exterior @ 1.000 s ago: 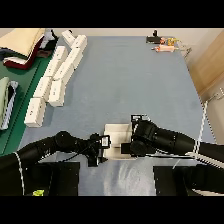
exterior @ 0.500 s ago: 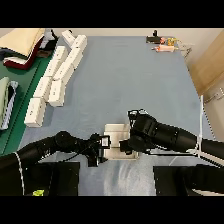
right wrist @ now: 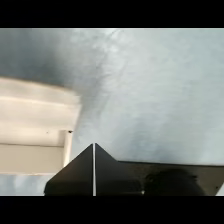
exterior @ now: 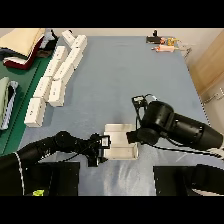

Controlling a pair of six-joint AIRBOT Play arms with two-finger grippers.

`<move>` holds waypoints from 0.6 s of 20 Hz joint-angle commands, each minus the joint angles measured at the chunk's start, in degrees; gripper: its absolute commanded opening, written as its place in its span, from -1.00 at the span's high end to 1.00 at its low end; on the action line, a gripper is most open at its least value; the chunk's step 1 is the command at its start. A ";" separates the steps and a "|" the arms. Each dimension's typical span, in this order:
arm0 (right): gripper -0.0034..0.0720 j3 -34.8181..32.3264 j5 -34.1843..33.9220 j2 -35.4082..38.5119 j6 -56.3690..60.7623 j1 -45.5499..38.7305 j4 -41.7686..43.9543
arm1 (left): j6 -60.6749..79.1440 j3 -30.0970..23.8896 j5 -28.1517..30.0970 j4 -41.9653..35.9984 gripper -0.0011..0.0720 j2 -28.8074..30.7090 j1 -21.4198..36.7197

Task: Fold the box.

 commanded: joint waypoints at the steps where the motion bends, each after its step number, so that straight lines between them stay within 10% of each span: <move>1: 0.90 0.20 -1.53 3.72 -5.11 -5.09 -4.76 | 0.00 0.02 0.02 0.02 -0.15 -0.02 0.02; 4: 0.91 -2.01 3.32 2.73 -15.32 -16.59 1.77 | -0.02 0.00 0.02 0.02 -0.15 -0.02 0.02; 8: 0.91 -5.66 17.40 -2.78 -36.54 -36.02 30.95 | 0.00 0.02 0.02 0.02 -0.15 -0.02 0.02; 12: 0.91 -5.64 16.59 -11.30 -53.51 -46.77 52.74 | -0.02 0.02 0.02 0.02 -0.15 -0.02 0.02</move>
